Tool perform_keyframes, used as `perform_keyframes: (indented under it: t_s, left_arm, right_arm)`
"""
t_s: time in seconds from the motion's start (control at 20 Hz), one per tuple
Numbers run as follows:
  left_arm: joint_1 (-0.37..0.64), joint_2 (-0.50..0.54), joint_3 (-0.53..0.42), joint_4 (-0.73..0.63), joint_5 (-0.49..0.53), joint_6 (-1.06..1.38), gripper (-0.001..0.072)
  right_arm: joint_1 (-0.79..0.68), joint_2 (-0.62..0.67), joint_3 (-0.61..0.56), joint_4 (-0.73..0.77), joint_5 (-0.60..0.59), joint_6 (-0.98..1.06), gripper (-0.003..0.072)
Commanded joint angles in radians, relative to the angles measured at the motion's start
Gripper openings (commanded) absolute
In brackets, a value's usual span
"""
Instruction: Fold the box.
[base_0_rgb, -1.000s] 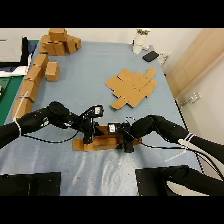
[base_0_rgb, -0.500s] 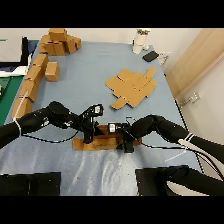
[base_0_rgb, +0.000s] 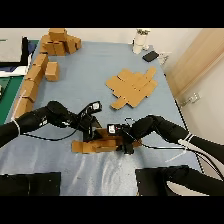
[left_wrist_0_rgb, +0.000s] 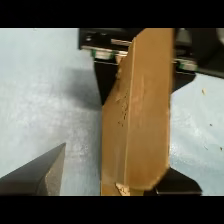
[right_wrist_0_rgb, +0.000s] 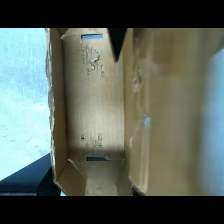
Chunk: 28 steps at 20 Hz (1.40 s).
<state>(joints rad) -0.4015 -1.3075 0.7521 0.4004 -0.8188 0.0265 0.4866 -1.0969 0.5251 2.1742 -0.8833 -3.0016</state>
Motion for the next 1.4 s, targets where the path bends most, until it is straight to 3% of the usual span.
perform_keyframes:
  t_s: [0.0, 0.2, 0.25, 0.3, 0.4, 0.5, 0.75, 1.0, 1.35]
  left_arm:
    - [0.057, 0.040, 0.001, 0.117, -0.020, -0.188, 0.0548]
    - [0.105, 0.150, 0.001, 0.377, -0.196, -0.456, 0.0543]
    - [0.101, 0.167, 0.001, 0.400, -0.261, -0.528, 0.0405]
    - [0.101, 0.178, 0.001, 0.399, -0.354, -0.623, -0.0005]
    - [0.082, 0.179, -0.001, 0.363, -0.457, -0.897, 0.0007]
    - [0.030, 0.179, -0.008, 0.281, -0.437, -1.045, 0.0008]
    - [-0.048, 0.132, -0.010, 0.027, -0.022, -1.120, 0.0008]
    - [-0.048, 0.058, -0.010, -0.011, 0.183, -1.123, 0.0008]
    - [-0.048, -0.099, -0.010, -0.010, 0.163, -1.123, 0.0008]
  right_arm:
    - [0.000, 0.000, 0.001, -0.004, 0.010, 0.001, 0.0496]
    - [0.000, 0.000, 0.001, -0.005, 0.010, 0.001, 0.0496]
    - [0.000, 0.000, 0.001, -0.005, 0.010, 0.001, 0.0496]
    - [0.000, 0.000, 0.001, -0.005, 0.010, 0.001, 0.0496]
    - [0.000, 0.000, 0.001, -0.005, 0.010, 0.001, 0.0496]
    - [0.000, 0.000, 0.001, -0.004, 0.010, 0.001, 0.0496]
    - [0.000, 0.000, 0.001, -0.004, 0.010, 0.001, 0.0496]
    - [0.000, 0.000, 0.001, -0.005, 0.010, 0.001, 0.0496]
    - [0.000, 0.000, 0.001, -0.005, 0.011, 0.001, 0.0496]
